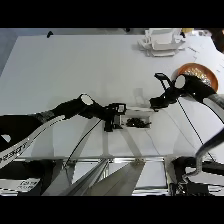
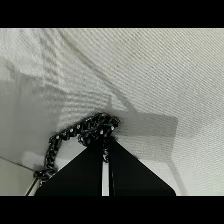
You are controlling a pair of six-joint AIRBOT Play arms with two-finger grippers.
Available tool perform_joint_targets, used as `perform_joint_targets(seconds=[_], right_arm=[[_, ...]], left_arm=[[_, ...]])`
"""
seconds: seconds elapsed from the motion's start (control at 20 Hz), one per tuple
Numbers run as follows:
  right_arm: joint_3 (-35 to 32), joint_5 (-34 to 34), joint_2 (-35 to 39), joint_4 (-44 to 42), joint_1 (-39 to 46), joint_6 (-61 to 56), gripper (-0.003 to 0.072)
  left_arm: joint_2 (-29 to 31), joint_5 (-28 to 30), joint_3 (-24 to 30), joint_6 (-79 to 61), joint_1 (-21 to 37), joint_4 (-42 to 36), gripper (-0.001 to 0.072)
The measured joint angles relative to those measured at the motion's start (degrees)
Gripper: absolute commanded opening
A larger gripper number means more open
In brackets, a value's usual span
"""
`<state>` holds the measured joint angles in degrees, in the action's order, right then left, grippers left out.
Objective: Fold the box and place the chain.
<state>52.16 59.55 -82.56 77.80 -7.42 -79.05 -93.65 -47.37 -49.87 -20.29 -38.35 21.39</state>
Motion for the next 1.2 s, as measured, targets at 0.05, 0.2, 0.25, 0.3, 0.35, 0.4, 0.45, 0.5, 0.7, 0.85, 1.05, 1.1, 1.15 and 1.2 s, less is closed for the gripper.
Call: perform_joint_targets(seconds=[0.05,0.2,0.25,0.3,0.35,0.4,0.45,0.5,0.7,0.85,1.05,1.1,1.15,1.2], right_arm=[[-0.02,0.31,0.33,1.16,-0.02,-0.09,0.0015],[-0.04,1.25,3.34,2.73,-0.02,-0.5,0.0015],[-0.04,1.9,4.94,2.62,-0.07,-0.5,0.0015],[-0.04,2.05,6.75,3.13,-0.04,-0.52,0.0015],[-0.04,2.23,8.96,3.23,0.0,-0.52,0.0016],[-0.04,2.45,11.15,3.04,-0.04,-0.55,0.0017],[-0.04,2.56,12.9,2.78,-0.04,-0.55,0.0049],[-0.04,2.6,14.36,2.64,-0.04,-0.66,0.017],[-0.04,2.54,15.74,2.43,-0.04,-0.66,0.0256],[-0.04,1.22,13.25,2.27,-0.04,-0.63,0.0256],[-0.04,0.04,8.2,1.92,-0.04,-0.57,0.0255],[-0.04,-0.15,6.91,1.88,-0.04,-0.52,0.0255],[-0.04,-0.35,5.66,1.79,-0.04,-0.5,0.0255],[-0.04,-0.37,4.63,1.77,-0.04,-0.5,0.0252]], left_arm=[[0.0,0.0,0.0,0.0,0.0,0.0,0.0014],[0.0,0.0,0.0,-0.02,0.0,0.02,0.0014],[0.0,0.0,0.0,0.0,-0.02,0.0,0.0014],[0.0,0.0,0.0,0.0,0.0,0.0,0.0014],[0.0,0.0,0.0,0.0,0.0,0.02,0.0014],[0.0,0.0,0.0,0.0,0.0,0.0,0.0014],[0.0,0.0,0.0,0.0,0.0,0.0,0.0014],[0.0,0.0,0.0,0.0,0.0,0.0,0.0014],[0.0,0.0,0.0,0.0,0.0,0.0,0.0014],[0.0,0.0,0.0,0.0,0.0,0.0,0.0014],[0.0,0.0,0.0,-0.02,-0.02,0.0,0.0014],[0.0,0.0,0.0,0.0,0.0,0.0,0.0014],[0.0,0.0,0.0,0.0,0.0,0.0,0.0014],[0.0,0.0,0.0,0.0,-0.02,0.0,0.0014]])
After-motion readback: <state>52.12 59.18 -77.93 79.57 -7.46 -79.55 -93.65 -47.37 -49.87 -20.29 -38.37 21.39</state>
